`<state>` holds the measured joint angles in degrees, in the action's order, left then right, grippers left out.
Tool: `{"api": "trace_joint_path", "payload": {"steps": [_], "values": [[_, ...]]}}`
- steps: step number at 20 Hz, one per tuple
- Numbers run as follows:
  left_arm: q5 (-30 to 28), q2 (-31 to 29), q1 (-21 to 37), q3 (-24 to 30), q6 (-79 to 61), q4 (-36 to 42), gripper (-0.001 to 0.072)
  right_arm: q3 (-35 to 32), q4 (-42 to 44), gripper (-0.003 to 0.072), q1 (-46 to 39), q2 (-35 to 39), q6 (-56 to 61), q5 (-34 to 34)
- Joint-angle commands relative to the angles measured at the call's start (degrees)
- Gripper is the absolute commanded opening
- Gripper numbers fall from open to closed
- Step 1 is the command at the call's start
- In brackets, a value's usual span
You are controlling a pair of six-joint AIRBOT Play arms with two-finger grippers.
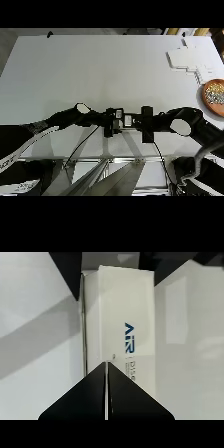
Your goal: Fold the box and place the chain.
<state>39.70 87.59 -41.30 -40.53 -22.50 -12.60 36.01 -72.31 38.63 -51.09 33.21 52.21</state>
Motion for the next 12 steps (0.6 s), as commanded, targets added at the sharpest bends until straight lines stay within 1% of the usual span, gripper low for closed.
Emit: {"api": "trace_joint_path", "payload": {"steps": [1,12], "values": [[0.0,0.0,0.0,0.0,0.0,0.0,0.0208,-0.1,0.8,0.0017,-0.2,-1.1,0.0,1.2],[0.0,0.0,0.0,0.0,0.0,0.0,0.0208,-3.5,0.8,0.0018,-0.2,-1.1,0.0,0.0]]}}
